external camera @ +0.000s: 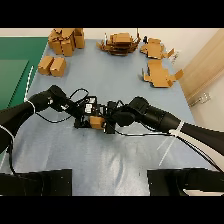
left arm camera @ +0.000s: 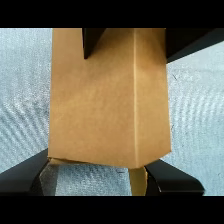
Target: Fold the box.
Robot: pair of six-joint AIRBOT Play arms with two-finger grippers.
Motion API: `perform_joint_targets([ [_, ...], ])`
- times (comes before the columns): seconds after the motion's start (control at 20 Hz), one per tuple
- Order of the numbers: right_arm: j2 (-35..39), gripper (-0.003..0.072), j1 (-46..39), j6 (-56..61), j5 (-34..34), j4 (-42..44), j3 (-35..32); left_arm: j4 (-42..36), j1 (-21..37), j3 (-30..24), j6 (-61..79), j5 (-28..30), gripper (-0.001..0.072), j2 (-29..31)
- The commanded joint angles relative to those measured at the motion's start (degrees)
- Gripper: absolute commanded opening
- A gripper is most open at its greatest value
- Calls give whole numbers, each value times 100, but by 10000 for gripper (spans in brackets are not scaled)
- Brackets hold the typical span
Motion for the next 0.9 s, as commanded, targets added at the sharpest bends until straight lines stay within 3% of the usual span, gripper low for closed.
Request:
perform_joint_targets([
  [0.0,-11,346,-2,4,15,-94,2,0,2,0,4,0,296,0],
  [0.15,-26,355,-2,2,50,-90,2,2,2,0,4,0,296,0],
  [0.25,-24,540,-2,2,35,74,48,0,2,0,7,7,296,0],
  [0.65,-11,541,-2,7,-70,339,85,2,2,0,7,0,296,0],
  [0.85,33,541,-4,13,-555,654,212,2,2,0,7,-7,296,0],
])
